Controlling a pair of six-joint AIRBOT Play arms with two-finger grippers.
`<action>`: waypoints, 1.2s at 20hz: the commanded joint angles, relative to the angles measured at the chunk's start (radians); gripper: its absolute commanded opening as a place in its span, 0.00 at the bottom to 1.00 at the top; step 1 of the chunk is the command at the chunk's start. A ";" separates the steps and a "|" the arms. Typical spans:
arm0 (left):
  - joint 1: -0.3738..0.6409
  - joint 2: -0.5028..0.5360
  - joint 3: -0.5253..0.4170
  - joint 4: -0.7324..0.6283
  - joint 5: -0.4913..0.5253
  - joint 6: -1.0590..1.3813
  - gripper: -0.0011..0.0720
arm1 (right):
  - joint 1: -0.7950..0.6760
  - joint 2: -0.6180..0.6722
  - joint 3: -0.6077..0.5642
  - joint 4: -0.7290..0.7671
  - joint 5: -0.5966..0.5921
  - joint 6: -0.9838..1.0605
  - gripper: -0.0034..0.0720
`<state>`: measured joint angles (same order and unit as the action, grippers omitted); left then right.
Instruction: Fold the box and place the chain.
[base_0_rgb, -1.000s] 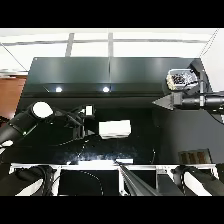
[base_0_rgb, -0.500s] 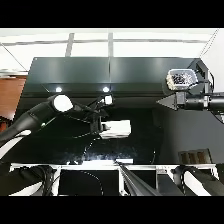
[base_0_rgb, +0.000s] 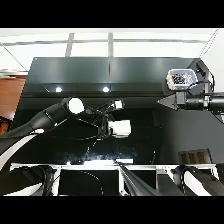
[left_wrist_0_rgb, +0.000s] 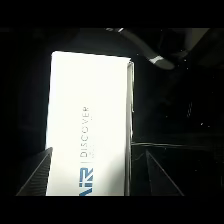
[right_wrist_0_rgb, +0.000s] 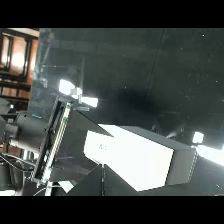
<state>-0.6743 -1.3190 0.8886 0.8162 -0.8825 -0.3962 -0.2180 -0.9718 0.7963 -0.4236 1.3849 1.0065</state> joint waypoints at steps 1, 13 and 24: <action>-0.012 -0.003 0.001 0.025 0.001 -0.001 0.98 | 0.000 0.001 0.001 0.000 -0.002 -0.002 0.06; -0.022 0.026 0.020 0.069 0.035 -0.002 0.98 | 0.000 0.001 0.001 0.000 0.000 -0.005 0.06; -0.023 -0.019 0.018 0.062 -0.002 -0.032 0.98 | 0.000 0.001 0.001 -0.001 -0.001 -0.008 0.06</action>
<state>-0.6964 -1.3327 0.9062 0.8814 -0.8581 -0.4225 -0.2180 -0.9718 0.7963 -0.4244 1.3842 0.9993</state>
